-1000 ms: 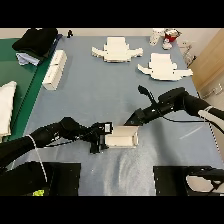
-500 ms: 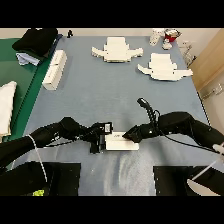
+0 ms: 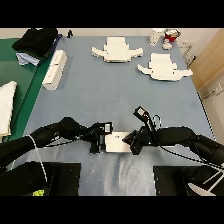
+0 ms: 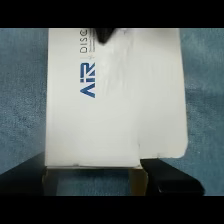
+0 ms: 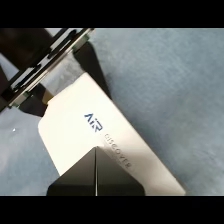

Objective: Fold the box.

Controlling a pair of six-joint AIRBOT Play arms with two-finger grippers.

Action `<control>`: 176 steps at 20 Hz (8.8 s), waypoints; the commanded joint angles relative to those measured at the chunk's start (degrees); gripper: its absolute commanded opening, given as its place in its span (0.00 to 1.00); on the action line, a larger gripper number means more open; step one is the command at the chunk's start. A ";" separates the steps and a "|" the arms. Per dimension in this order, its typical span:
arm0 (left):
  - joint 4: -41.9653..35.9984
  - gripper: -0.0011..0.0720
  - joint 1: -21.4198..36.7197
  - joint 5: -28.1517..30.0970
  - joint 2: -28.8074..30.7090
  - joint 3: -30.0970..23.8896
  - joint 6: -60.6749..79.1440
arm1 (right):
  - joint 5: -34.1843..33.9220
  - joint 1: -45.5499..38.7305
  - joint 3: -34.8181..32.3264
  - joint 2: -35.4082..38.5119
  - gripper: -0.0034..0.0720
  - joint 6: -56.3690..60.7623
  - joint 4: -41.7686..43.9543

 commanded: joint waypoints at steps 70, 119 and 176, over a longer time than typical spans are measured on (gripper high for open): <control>0.00 0.66 0.02 0.02 0.00 0.04 -0.02 | 5.22 9.73 3.91 7.19 0.56 -13.90 -23.63; 0.00 0.66 0.02 0.02 0.00 0.04 -0.02 | 27.85 18.93 -8.87 2.01 0.05 9.49 -13.35; 23.82 0.66 19.91 -1.49 14.58 0.72 -43.85 | -26.27 -31.01 36.37 -24.70 0.05 34.95 -42.91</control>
